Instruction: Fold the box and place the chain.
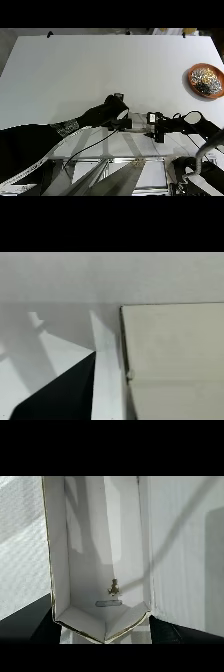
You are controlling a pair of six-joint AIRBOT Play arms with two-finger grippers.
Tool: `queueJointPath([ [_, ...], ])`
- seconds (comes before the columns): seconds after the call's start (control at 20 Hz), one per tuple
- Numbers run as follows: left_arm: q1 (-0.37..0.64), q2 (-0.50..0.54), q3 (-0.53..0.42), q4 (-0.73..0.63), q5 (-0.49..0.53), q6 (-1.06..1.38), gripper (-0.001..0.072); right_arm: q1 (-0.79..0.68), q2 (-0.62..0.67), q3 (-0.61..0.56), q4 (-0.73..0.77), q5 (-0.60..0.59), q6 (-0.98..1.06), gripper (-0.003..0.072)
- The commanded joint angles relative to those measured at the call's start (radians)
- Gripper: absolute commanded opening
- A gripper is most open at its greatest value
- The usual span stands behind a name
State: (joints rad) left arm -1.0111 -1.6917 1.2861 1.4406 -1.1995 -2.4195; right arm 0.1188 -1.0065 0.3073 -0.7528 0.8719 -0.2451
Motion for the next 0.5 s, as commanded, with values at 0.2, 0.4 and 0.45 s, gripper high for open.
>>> queueJointPath([
  [0.2, 0.015, 0.036, 0.001, -0.004, 0.005, 0.105, 0.0273, 0.000, 0.001, 0.000, 0.001, 0.001, 0.001, 0.0408],
  [0.4, 0.013, 0.025, 0.003, -0.014, 0.002, 0.108, 0.0244, 0.000, 0.001, 0.000, 0.001, 0.001, 0.000, 0.0408],
  [0.45, 0.012, 0.019, 0.006, -0.015, -0.005, 0.108, 0.0244, 0.000, 0.001, 0.000, 0.001, 0.001, 0.001, 0.0408],
])
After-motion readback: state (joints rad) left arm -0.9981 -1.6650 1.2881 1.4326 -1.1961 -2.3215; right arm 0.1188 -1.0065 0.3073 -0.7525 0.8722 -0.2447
